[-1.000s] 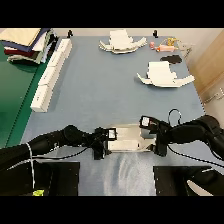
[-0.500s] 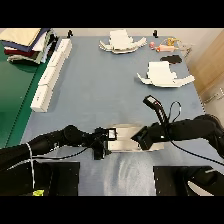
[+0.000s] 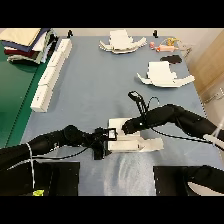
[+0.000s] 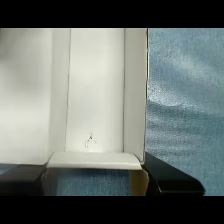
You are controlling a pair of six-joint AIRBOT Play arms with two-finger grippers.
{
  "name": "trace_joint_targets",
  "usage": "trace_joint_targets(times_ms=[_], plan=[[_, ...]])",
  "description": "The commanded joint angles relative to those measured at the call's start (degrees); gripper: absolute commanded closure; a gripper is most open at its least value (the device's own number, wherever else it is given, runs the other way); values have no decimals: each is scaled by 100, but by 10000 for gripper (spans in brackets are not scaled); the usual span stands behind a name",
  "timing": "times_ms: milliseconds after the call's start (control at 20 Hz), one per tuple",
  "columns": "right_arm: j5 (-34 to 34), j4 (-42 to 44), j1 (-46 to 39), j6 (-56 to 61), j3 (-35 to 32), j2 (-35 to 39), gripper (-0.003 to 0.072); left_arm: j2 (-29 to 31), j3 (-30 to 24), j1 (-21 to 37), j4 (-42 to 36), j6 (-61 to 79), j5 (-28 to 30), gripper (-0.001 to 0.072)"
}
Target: Fold the box.
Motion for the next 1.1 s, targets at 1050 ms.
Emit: trace_joint_targets(times_ms=[1050], plan=[[-2081, -2310, 11, -1029, -444, 2562, 655, 4, 0, -4, -2, 2, 9, 305]])
